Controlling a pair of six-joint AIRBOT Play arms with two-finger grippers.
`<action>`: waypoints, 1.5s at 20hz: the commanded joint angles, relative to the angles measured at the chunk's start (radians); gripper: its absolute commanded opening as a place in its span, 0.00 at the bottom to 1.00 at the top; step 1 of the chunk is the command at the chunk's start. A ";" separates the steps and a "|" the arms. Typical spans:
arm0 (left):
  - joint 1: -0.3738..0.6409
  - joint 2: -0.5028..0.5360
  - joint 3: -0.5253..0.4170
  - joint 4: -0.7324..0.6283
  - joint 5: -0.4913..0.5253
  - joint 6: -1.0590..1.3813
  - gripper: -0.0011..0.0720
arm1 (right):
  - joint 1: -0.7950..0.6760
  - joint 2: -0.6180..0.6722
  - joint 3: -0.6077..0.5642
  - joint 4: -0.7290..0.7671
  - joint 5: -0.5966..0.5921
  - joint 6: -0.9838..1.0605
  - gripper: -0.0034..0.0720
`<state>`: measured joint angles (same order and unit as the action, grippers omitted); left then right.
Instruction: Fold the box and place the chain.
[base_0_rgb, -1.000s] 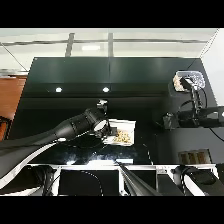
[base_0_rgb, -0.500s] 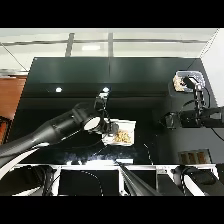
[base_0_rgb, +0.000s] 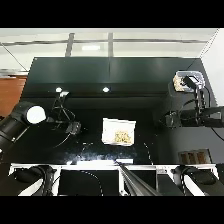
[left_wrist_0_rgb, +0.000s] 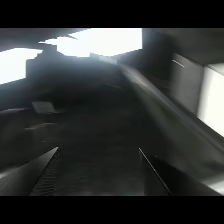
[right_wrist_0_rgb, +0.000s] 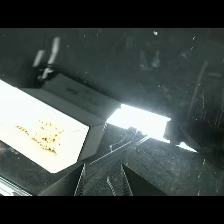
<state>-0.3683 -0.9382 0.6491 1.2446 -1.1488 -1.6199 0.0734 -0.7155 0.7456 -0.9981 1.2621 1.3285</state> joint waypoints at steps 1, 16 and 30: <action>0.217 -0.010 -0.177 -0.517 0.066 0.597 0.80 | -0.001 0.001 0.001 0.000 -0.017 0.015 0.42; -0.064 -0.255 -0.167 -0.775 0.264 1.912 0.99 | -0.001 0.001 0.001 0.003 -0.039 0.092 0.42; -0.161 -0.325 -0.101 -0.763 0.291 1.923 0.99 | -0.001 0.001 0.001 0.002 -0.054 0.092 0.42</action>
<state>-0.5125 -1.2594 0.5426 0.4721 -0.8948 0.3172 0.0734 -0.7158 0.7456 -0.9966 1.2095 1.4212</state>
